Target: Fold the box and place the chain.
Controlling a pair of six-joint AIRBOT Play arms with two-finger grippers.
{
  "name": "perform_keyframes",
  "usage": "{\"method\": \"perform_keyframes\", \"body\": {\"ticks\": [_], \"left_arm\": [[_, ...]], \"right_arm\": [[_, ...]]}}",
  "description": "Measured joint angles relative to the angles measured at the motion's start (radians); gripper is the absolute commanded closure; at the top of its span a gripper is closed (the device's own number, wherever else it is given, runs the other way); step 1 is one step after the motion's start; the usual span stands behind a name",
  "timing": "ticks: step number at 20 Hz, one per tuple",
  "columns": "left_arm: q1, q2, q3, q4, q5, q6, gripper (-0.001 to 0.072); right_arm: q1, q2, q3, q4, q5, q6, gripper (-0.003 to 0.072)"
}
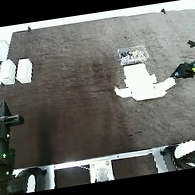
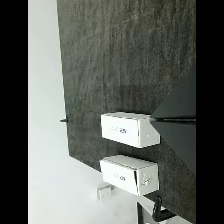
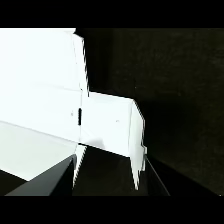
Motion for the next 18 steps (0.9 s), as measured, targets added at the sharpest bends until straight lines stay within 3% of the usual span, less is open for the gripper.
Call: {"method": "perform_keyframes", "body": {"ticks": [18], "left_arm": [[0.000,0.000,0.000,0.000,0.000,0.000,0.0687]], "right_arm": [[0.012,-0.044,0.050,-0.012,-0.009,-0.022,0.0179]]}}
